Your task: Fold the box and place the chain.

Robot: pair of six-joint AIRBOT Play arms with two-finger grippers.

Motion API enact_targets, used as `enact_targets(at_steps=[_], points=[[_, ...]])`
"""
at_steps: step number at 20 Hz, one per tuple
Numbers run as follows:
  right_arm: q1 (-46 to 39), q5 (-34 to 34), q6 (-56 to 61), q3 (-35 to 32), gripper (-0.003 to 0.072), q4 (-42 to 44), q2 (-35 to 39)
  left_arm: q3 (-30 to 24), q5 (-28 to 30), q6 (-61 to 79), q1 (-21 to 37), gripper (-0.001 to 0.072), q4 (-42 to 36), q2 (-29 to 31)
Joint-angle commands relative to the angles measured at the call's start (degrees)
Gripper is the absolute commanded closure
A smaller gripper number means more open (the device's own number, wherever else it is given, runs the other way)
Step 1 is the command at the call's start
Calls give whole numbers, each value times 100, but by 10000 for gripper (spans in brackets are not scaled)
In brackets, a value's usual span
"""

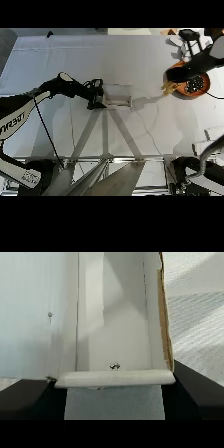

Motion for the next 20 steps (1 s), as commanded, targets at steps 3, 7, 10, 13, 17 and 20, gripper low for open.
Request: enact_targets(at_steps=[3, 7, 10, 13, 17, 20], points=[[922, -306, 404, 2, 680, 22, 28, 0, 0, 2, 0, 496, 2, 2], [1381, -476, 433, 2, 679, 109, -7, 0, 0, 2, 0, 496, 2, 2], [1633, -798, 428, 2, 679, 275, -118, 0, 0, 2, 0, 496, 2, 2], [1869, -1045, 422, 2, 678, 632, -326, 0, 0, 2, 0, 496, 2, 2], [2142, -1117, 358, 0, 678, 813, -544, 0, 0, 2, 0, 496, 2, 2], [2203, -1272, 356, 0, 678, 887, -671, 0, 2, 2, 0, 496, 2, 2]])
